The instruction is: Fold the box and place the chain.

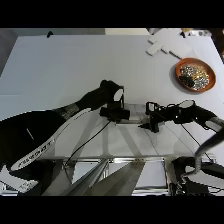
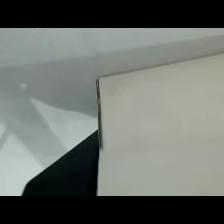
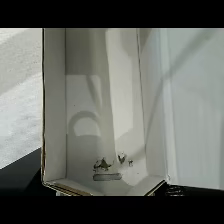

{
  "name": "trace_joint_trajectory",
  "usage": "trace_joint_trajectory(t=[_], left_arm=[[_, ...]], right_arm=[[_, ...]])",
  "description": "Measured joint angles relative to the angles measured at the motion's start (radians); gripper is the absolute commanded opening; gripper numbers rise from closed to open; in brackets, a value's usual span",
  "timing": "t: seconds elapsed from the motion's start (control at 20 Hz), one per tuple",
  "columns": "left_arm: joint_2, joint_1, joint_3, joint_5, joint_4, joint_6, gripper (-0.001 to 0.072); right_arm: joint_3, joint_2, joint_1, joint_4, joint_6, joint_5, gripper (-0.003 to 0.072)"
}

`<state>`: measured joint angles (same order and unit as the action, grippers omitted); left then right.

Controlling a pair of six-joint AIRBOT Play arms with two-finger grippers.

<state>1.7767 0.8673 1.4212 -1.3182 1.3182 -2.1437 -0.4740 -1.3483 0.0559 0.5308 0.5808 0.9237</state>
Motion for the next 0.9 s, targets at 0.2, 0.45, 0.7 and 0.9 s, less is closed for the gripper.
trace_joint_trajectory(t=[0.2,0.45,0.7,0.9], left_arm=[[-0.027,-0.013,0.002,-0.003,-0.015,0.027,0.0415],[-0.123,-0.06,0.002,-0.051,-0.024,0.179,0.0414],[-0.276,-0.147,-0.03,-0.122,-0.023,0.556,0.059],[-0.417,-0.233,-0.229,-0.06,-0.036,1.106,0.0701]], right_arm=[[0.0,0.0,0.0,0.0,-0.001,0.0,0.0462],[0.0,0.0,0.0,0.0,-0.003,0.0,0.0462],[0.0,0.0,0.0,0.0,-0.003,0.0,0.0462],[0.0,0.0,0.0,-0.001,-0.004,0.0,0.0462]])
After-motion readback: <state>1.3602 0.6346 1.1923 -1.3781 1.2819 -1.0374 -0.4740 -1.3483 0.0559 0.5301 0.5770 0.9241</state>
